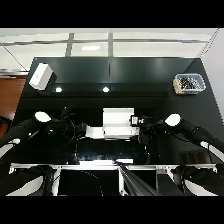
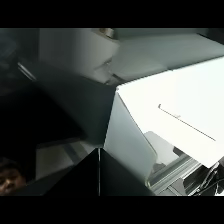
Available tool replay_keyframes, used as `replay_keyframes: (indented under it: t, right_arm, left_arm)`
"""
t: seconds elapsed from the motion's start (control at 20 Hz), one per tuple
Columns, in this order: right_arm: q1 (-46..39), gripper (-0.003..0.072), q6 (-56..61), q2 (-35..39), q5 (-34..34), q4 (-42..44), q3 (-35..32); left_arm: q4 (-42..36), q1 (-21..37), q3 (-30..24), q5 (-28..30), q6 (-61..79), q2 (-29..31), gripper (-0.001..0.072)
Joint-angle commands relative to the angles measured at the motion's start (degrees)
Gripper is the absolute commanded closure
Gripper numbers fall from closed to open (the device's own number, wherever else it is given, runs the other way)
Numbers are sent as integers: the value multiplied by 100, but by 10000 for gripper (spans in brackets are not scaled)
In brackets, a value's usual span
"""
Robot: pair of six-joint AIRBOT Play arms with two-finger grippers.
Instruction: Fold the box and place the chain.
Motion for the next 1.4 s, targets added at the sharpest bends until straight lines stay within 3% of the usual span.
replay_keyframes:
  t: [0.0,0.05,0.25,0.35,0.4,0.5,0.7,1.05,1.15,1.2,1.35]
  right_arm:
    - [0,253,2,-4,0,0,0]
    - [0,252,2,-4,0,0,0]
    - [0,252,2,-4,-2,0,0]
    - [0,252,2,-4,-2,0,0]
    - [0,253,2,-4,-2,0,0]
    - [0,253,2,-4,0,0,0]
    - [0,252,2,-4,-2,0,0]
    - [0,252,2,-4,0,0,0]
    - [0,252,2,-4,0,0,0]
    - [0,253,2,-4,0,-2,0]
    - [0,252,0,-4,0,-2,0]
  left_arm:
    - [-238,-98,-4,98,310,-50,676]
    - [-382,-98,-2,96,527,-50,632]
    - [-564,-98,125,98,898,-46,623]
    - [-603,-98,212,59,1054,-46,500]
    - [-603,-98,262,22,1058,-46,384]
    - [-603,-98,365,-149,1189,-46,-10]
    - [-560,-260,780,-870,1239,-46,-9]
    - [501,-1462,1384,-26,120,-48,19]
    - [496,-1567,1440,11,-24,-48,40]
    - [490,-1593,1462,2,-28,-48,89]
    - [485,-1606,1519,11,-186,-48,93]
